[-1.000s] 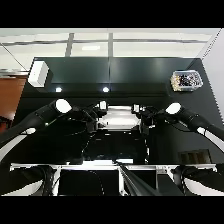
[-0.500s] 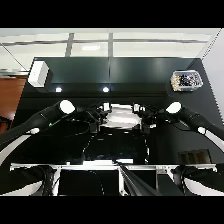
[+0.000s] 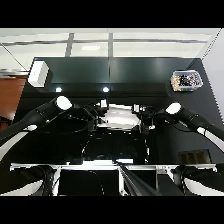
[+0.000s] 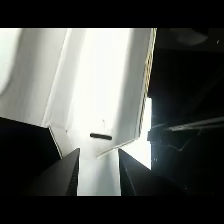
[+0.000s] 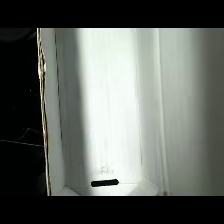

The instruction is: Fold the box and place the chain.

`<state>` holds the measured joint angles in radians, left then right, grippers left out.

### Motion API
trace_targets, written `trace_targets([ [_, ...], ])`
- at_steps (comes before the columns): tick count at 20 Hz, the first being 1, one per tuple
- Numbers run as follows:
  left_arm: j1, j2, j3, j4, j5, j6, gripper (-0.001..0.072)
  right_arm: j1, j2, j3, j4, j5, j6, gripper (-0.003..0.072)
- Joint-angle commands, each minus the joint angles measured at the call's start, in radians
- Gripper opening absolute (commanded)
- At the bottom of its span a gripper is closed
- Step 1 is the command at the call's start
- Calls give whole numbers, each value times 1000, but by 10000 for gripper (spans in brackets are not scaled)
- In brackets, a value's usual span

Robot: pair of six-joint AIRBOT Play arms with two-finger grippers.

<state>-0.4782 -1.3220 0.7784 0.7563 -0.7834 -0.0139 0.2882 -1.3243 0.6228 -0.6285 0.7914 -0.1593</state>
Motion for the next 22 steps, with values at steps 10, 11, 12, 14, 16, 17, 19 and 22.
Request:
trace_targets([
  [10,-19,-20,3,98,28,6,574,1,0,0,-4,-9,1,460],
  [11,-19,-24,3,99,28,0,564,1,0,0,-4,-9,1,460],
  [12,-18,-28,3,100,30,-26,564,1,0,0,-4,-9,1,460],
  [14,-10,-28,4,124,43,-90,564,1,0,0,-4,-9,1,460],
  [16,8,-28,4,135,42,-116,564,1,0,0,-4,-9,1,460],
  [17,17,-28,4,134,43,-118,563,1,0,0,-4,-9,1,460],
  [19,26,-29,4,133,46,-118,564,1,0,0,-4,-10,1,460],
  [22,10,-29,4,94,50,-109,563,1,0,0,-4,-10,1,460],
])
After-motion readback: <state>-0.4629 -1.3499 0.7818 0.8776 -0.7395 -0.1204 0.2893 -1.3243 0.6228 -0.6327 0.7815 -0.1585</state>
